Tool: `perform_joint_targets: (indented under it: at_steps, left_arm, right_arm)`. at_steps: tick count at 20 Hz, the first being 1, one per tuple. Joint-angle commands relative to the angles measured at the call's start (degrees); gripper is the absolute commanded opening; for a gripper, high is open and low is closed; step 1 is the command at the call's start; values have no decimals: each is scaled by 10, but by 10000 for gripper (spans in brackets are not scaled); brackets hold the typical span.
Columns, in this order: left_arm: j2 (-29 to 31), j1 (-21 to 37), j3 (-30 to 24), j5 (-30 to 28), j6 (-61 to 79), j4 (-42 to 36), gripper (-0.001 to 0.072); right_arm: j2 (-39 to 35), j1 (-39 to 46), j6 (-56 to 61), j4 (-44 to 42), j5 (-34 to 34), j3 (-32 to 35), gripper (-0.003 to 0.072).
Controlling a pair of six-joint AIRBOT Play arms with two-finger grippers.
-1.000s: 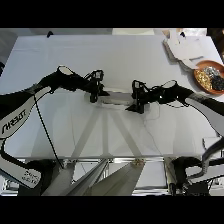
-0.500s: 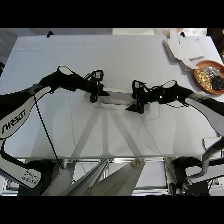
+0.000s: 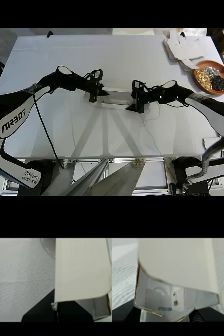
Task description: Fold the box and place the chain.
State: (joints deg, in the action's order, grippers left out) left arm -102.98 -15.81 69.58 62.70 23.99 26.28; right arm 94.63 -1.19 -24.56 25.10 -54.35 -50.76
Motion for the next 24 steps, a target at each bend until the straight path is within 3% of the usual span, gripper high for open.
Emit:
perform_joint_targets:
  at_steps: [1,4,12,15,22,24]
  left_arm:
    - [0,6,0,0,0,-7,48]
    - [0,12,0,0,0,-25,284]
    - [24,27,0,11,0,-29,293]
    - [44,47,0,21,-23,10,291]
    - [148,79,0,32,-172,195,258]
    - [162,75,0,89,-226,177,14]
  right_arm:
    - [0,0,0,1,-3,0,521]
    - [0,0,0,1,-3,0,521]
    - [0,0,0,1,-3,0,521]
    - [0,0,0,1,-3,0,521]
    - [0,0,0,1,-3,0,521]
    - [0,0,0,1,-3,0,521]
